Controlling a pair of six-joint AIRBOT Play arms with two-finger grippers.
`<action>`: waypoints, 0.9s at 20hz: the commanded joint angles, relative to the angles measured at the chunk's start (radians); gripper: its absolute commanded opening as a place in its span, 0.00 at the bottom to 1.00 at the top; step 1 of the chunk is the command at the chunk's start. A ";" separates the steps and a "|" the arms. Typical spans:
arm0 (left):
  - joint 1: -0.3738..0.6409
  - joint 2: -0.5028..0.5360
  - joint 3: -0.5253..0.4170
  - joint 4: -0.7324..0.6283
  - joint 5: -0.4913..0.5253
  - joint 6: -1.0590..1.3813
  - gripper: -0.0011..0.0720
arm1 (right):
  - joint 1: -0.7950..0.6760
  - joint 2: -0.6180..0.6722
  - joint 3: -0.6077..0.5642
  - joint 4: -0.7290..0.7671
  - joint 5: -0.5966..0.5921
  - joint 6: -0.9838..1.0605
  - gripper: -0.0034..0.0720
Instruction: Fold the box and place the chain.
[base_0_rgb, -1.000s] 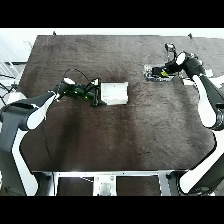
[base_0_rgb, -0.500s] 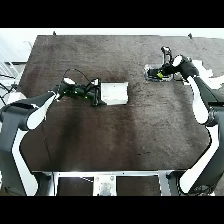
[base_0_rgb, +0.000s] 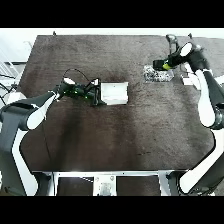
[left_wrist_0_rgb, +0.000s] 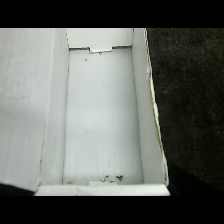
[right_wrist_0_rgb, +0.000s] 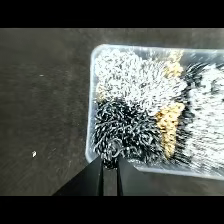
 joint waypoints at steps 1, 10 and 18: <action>0.001 0.000 0.000 0.000 0.000 0.000 0.59 | 0.006 0.134 0.012 -0.018 0.108 -0.050 0.05; 0.001 0.000 0.000 0.000 0.000 0.000 0.59 | 0.118 0.547 0.011 -0.019 0.224 -0.149 0.05; 0.001 0.000 0.000 0.000 0.000 0.000 0.59 | 0.309 0.581 -0.019 -0.019 0.367 -0.180 0.05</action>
